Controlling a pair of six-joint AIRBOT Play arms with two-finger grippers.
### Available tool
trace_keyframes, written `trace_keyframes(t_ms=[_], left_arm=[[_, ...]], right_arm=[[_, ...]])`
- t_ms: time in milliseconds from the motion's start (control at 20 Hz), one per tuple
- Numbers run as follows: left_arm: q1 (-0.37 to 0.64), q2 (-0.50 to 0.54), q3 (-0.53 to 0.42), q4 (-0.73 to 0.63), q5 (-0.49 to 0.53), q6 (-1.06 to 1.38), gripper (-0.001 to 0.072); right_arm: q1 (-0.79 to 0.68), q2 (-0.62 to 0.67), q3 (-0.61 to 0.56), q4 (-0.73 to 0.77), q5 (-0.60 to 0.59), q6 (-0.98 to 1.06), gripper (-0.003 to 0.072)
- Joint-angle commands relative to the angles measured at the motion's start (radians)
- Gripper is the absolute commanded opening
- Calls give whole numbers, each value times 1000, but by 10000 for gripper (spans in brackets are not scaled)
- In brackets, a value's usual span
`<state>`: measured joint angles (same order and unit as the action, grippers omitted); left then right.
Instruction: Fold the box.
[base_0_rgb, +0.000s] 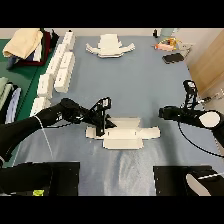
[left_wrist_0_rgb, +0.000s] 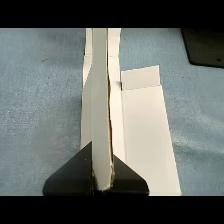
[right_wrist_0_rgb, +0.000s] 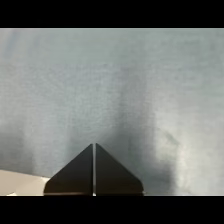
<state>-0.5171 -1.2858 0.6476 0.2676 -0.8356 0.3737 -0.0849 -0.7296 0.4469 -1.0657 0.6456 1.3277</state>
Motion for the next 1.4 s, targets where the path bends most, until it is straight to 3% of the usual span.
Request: trace_keyframes(t_ms=[0, 150, 250, 350, 500, 550, 600, 650, 700, 1150, 1350], left_arm=[[0, -1, -1, 3, 15, -1, 12], [0, -1, -1, 2, 16, 0, 13], [0, -1, -1, 2, 16, 0, 12], [0, -1, -1, 2, 16, 0, 12], [0, -1, -1, 2, 16, 0, 12], [0, -1, -1, 2, 15, 0, 12], [0, -1, -1, 2, 15, 0, 12], [0, -1, -1, 2, 16, 0, 12], [0, -1, -1, 2, 16, 0, 12], [0, -1, -1, 2, 15, 0, 13], [-1, -1, -1, 2, 15, 0, 12]], right_arm=[[1, 0, 1, 34, 146, -5, 4], [73, 14, 0, 66, 311, -50, 4], [208, 32, -3, 67, 417, -99, 4], [386, 76, -10, 26, 421, -109, 3], [676, 175, -25, -195, 404, -101, 5], [757, 211, -39, -236, 381, -102, 71], [820, 230, -56, -269, 336, -120, 350], [877, 232, -77, -306, 273, -150, 566], [917, 226, -94, -347, 217, -179, 605], [949, -33, -111, -474, -47, -170, 581], [949, -46, -103, -605, -78, 13, 581]])
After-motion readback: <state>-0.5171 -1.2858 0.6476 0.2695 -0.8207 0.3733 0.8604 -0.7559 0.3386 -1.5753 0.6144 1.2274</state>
